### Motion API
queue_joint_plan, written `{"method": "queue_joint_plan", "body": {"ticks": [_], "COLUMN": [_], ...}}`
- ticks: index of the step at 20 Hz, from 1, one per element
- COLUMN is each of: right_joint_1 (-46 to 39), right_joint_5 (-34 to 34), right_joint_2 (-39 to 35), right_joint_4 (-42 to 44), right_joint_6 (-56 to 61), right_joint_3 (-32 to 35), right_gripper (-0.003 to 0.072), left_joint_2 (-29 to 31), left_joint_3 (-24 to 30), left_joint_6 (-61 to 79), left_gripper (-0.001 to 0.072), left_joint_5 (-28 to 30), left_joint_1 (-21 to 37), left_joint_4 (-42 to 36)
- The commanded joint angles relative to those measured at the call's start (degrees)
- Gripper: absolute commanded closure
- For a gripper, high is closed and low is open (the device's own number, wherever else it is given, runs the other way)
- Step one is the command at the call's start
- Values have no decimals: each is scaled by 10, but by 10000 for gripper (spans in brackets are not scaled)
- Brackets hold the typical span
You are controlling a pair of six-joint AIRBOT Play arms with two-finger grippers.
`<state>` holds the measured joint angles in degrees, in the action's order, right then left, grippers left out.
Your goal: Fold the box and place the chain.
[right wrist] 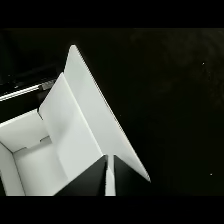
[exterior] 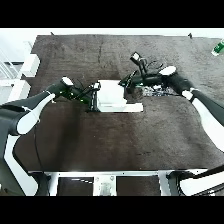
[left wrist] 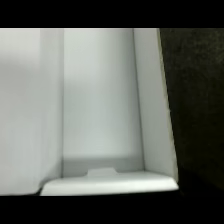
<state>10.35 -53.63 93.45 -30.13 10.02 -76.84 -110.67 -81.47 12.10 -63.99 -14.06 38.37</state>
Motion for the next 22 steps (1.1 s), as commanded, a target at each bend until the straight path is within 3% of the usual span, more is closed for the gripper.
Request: {"method": "queue_joint_plan", "body": {"ticks": [1,2,5,9,22], "right_joint_1": [-16,-20,-23,-9,20], "right_joint_5": [-54,-74,-95,-91,-32], "right_joint_2": [-63,-66,-61,-36,13], "right_joint_4": [-151,-190,-252,-262,-228], "right_joint_6": [20,20,-25,-116,-120], "right_joint_3": [0,0,26,72,73], "right_gripper": [150,78,77,77,78], "left_joint_2": [0,0,0,0,0], "left_joint_3": [0,0,0,0,0], "left_joint_6": [-1,-1,-1,-1,-1], "left_gripper": [240,240,240,240,240], "left_joint_5": [1,1,1,1,1], "left_joint_1": [0,0,0,0,0], "left_joint_4": [0,0,0,0,0]}}
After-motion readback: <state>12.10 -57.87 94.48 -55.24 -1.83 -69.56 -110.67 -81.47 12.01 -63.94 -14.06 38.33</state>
